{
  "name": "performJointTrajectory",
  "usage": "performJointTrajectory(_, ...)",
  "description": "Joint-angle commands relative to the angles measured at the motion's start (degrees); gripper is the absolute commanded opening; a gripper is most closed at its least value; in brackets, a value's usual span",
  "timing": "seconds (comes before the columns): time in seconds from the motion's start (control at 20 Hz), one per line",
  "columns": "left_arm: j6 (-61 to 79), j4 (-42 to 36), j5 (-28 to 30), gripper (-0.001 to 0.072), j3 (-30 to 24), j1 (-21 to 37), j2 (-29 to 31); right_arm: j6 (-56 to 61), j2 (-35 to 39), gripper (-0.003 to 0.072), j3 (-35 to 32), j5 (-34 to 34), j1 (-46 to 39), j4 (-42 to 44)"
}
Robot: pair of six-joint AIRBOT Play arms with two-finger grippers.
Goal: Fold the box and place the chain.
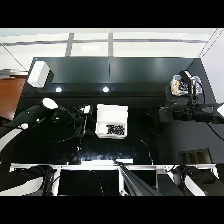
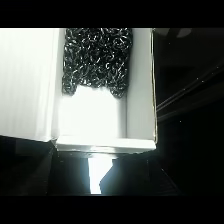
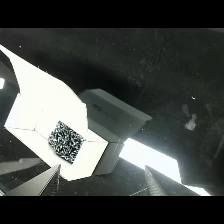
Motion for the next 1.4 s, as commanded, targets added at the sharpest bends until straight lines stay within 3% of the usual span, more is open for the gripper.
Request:
performJointTrajectory(0.0, 0.48, -0.37, 0.07, 0.0713, 0.22, 0.00, -0.66, 0.17, 0.04, 0.0613, -0.02, 0.02, -0.02, 0.02)
performJointTrajectory(1.0, -0.24, -1.22, 2.03, 0.0700, 0.44, -2.93, -1.27, 0.15, 0.04, 0.0613, -0.02, -0.26, -0.02, 0.00)
performJointTrajectory(1.15, -0.24, -1.22, 2.03, 0.0664, 0.44, -2.93, -1.27, 0.15, 0.04, 0.0613, -0.02, -0.39, -0.02, 0.00)
performJointTrajectory(1.2, -0.24, -1.22, 2.03, 0.0608, 0.44, -2.93, -1.27, 0.15, 0.04, 0.0613, -0.02, -0.39, -0.02, 0.00)
performJointTrajectory(1.35, -0.24, -1.22, 2.08, 0.0608, 0.44, -2.95, -1.31, 0.15, 0.04, 0.0613, -0.02, -0.39, -0.02, 0.00)
